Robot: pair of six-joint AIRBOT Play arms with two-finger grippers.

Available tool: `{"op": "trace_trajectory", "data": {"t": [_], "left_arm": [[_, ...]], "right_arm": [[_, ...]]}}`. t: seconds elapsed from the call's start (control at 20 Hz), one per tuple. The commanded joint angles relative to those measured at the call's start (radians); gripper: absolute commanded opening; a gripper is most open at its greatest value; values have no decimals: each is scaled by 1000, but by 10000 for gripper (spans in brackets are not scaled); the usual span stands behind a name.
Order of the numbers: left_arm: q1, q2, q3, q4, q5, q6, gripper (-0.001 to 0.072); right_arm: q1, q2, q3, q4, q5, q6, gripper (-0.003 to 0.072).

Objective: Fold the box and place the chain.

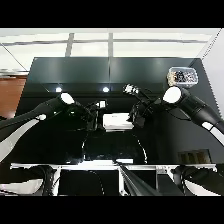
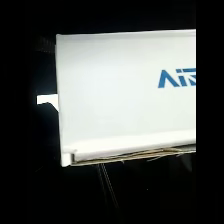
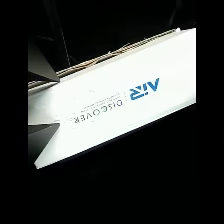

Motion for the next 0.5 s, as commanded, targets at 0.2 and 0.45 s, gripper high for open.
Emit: {"op": "trace_trajectory", "data": {"t": [0.2,0.45], "left_arm": [[0,0,0,0,-1,-1,352],[0,0,0,0,-1,-1,352]], "right_arm": [[0,0,-1,4,5,11,315],[8,-3,-12,-3,-8,10,315]]}}
